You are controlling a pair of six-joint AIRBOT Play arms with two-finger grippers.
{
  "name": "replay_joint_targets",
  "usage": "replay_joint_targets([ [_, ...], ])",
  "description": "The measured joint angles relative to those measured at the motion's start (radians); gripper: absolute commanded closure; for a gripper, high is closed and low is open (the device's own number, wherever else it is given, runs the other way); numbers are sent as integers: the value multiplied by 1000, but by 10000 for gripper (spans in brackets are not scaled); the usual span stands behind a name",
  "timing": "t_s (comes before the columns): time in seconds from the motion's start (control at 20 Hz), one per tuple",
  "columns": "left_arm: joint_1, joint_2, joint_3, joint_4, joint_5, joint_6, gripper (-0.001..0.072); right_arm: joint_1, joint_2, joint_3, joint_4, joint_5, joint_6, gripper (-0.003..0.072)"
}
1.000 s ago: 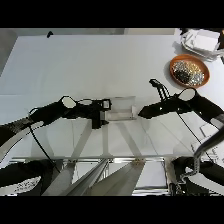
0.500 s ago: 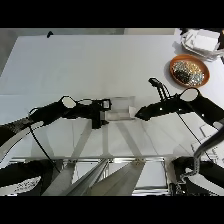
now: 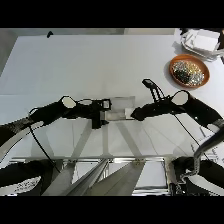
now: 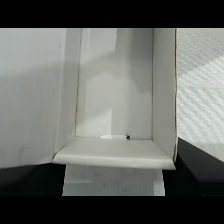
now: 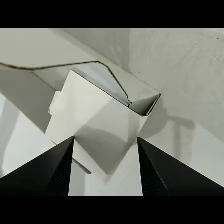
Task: Fold the box and place the chain.
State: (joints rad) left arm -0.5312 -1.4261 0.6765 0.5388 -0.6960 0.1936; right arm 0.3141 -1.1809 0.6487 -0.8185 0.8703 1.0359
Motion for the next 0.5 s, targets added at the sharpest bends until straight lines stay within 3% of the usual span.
replay_joint_targets([
  [0.5, 0, 0, 0, -1, 0, -2, 578, 146, -57, 113, -291, -32, 330, 276],
])
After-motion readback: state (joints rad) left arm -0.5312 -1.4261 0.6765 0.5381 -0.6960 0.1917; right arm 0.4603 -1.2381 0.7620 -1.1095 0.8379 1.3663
